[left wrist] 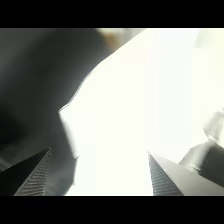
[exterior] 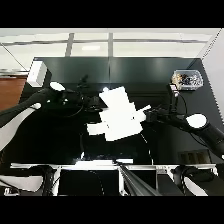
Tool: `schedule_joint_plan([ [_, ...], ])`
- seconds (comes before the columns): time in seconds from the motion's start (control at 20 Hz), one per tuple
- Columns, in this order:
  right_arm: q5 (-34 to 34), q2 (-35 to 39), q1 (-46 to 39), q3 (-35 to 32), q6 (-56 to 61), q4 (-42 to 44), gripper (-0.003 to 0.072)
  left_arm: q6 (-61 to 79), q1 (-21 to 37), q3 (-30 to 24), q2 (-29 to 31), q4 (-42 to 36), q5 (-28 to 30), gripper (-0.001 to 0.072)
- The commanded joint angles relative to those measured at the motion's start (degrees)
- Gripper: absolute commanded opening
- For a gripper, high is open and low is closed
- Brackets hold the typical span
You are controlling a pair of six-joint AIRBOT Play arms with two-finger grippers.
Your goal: Fold the box and place the chain.
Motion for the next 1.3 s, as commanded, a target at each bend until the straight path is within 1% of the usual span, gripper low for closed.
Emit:
schedule_joint_plan([
  [0.0, -0.3, -0.1, 0.3, -0.1, 0.0, 0.0, 0.0013, 3.4, -1.1, 3.1, -6.1, -5.4, -8.5, 0.0702],
  [0.05, -0.3, -0.1, 0.3, -0.1, 0.0, 0.0, 0.0013, 4.5, -1.7, 3.7, -7.0, -5.5, -10.8, 0.0684],
  [0.1, -0.3, -0.1, 0.3, -0.1, 0.0, 0.0, 0.0013, 6.8, -2.3, 3.9, -7.6, -4.9, -13.1, 0.0684],
  [0.15, -0.3, -0.1, 0.3, -0.1, 0.0, 0.0, 0.0013, 8.0, -2.5, 3.9, -7.8, -3.4, -14.2, 0.0668],
  [0.2, -0.3, -0.1, 0.3, -0.1, 0.0, 0.0, 0.0013, 8.1, -2.5, 3.9, -7.8, -1.9, -14.3, 0.06],
  [0.25, -0.3, -0.1, 0.3, -0.1, 0.0, 0.0, 0.0013, 8.1, -2.3, 3.9, -7.8, -1.0, -14.3, 0.0589],
  [0.3, -0.3, -0.1, 0.3, -0.1, 0.0, 0.0, 0.0013, 8.2, -2.2, 3.9, -7.8, -0.6, -14.2, 0.0555],
  [0.45, -0.2, -0.1, 0.3, -0.1, 0.0, 0.0, 0.0013, 12.1, -2.1, 4.0, -7.8, -0.2, -14.6, 0.0547],
  [0.6, -0.2, -0.1, 0.3, -0.1, 0.0, -0.1, 0.0013, 16.9, -2.7, 4.0, -7.8, -0.1, -15.0, 0.0392],
  [0.85, 0.3, -0.1, 0.4, -0.1, -0.5, -0.8, 0.0014, 17.4, -3.0, 4.3, -7.8, 3.0, -13.9, 0.0385],
  [0.9, 0.3, -0.1, 0.4, -0.1, -0.5, -0.8, 0.0014, 17.9, -3.0, 4.9, -7.8, 4.0, -14.0, 0.0317],
  [0.95, 0.4, -0.1, 0.4, -0.1, -0.5, -0.8, 0.0013, 18.3, -3.0, 5.5, -7.8, 4.4, -14.0, 0.0226],
  [1.0, 0.4, -0.1, 0.4, -0.1, -0.5, -0.8, 0.0014, 18.4, -3.0, 6.2, -7.8, 4.4, -13.9, 0.0213],
  [1.05, 0.4, -0.1, 0.4, -0.1, -0.5, -0.8, 0.0014, 18.9, -3.0, 6.9, -7.8, 4.5, -14.0, 0.008],
  [1.1, 0.3, -0.1, 0.4, -0.1, -0.5, -0.8, 0.0014, 19.9, -3.0, 7.7, -7.8, 4.5, -14.4, 0.0048],
  [1.15, 0.5, -0.1, 0.4, -0.1, -0.5, -0.8, 0.0072, 20.0, -3.0, 8.2, -7.8, 4.5, -14.4, 0.0038],
  [1.2, 1.5, -0.1, 0.4, 0.0, -1.8, -1.5, 0.0457, 20.2, -3.0, 8.6, -7.8, 4.8, -14.4, 0.0028],
  [1.25, 3.4, -0.1, 0.4, 0.4, -4.3, -2.9, 0.0674, 20.0, -3.0, 9.1, -7.8, 5.6, -14.2, 0.0027],
])
